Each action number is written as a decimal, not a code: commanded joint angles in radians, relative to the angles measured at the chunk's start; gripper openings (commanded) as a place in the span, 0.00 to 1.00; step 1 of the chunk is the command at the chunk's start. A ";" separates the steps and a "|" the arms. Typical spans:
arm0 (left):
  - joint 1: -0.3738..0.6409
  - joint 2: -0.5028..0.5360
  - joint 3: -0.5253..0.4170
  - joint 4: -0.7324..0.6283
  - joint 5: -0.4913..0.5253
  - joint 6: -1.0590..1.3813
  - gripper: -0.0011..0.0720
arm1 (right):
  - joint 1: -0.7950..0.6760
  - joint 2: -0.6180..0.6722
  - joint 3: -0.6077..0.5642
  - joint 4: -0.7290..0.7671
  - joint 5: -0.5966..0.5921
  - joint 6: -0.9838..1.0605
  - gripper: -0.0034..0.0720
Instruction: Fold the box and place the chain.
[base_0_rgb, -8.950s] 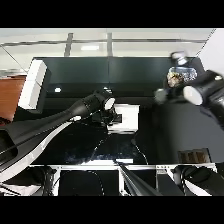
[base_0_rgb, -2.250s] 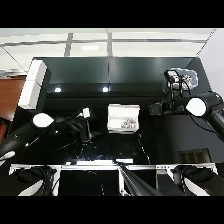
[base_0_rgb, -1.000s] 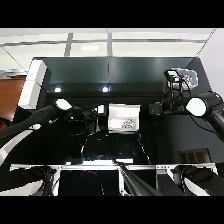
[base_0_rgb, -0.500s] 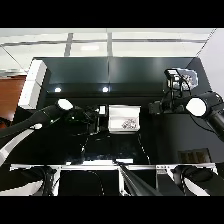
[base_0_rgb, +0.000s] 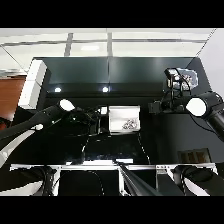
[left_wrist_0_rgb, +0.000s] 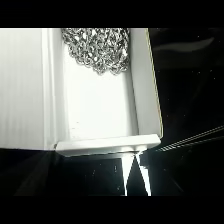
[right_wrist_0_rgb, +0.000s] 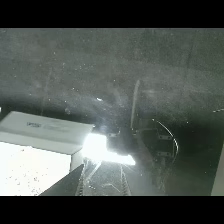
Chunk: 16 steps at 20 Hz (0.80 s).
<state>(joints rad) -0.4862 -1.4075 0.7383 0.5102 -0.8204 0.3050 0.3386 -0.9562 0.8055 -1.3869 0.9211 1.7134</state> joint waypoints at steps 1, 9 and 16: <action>-0.002 -0.001 0.000 0.032 0.000 -0.058 0.99 | 0.000 0.001 0.000 0.003 -0.001 0.000 0.41; -0.011 0.000 -0.002 0.008 -0.002 -0.131 0.99 | 0.000 0.001 0.000 0.002 -0.002 0.000 0.41; -0.062 -0.001 -0.001 -0.023 0.048 -0.130 0.99 | 0.000 0.001 0.000 0.002 -0.002 0.000 0.41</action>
